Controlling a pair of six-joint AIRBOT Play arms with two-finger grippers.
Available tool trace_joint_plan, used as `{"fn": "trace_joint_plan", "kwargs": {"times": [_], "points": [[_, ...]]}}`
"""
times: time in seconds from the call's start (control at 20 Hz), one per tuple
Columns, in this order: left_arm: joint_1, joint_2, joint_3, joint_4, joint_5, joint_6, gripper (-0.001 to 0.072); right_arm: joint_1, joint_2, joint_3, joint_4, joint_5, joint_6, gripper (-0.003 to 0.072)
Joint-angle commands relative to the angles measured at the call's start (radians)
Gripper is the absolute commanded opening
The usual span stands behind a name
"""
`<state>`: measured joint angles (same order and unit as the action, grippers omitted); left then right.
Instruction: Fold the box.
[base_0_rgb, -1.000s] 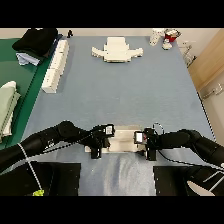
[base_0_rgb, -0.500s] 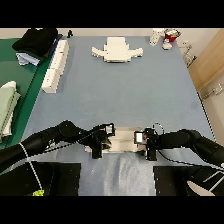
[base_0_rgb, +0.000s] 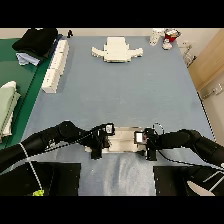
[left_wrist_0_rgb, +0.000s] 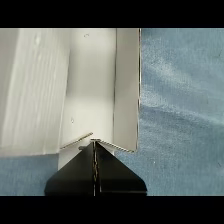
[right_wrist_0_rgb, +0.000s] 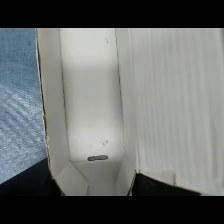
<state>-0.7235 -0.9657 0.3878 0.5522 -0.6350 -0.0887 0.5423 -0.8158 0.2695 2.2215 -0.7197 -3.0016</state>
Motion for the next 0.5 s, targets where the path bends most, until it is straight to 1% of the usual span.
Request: {"fn": "trace_joint_plan", "kwargs": {"times": [0.0, 0.2, 0.45], "points": [[0.000, 0.001, 0.001, -0.020, 0.000, -0.007, 0.0013, 0.000, 0.000, 0.001, 0.001, 0.001, 0.000, 0.0524], [0.000, 0.001, 0.001, -0.027, 0.031, -0.004, 0.0013, 0.000, 0.000, 0.001, 0.001, 0.001, 0.001, 0.0524], [0.000, -0.002, 0.001, -0.061, 0.040, -0.003, 0.0015, 0.000, 0.000, 0.001, 0.000, 0.001, 0.001, 0.0524]]}}
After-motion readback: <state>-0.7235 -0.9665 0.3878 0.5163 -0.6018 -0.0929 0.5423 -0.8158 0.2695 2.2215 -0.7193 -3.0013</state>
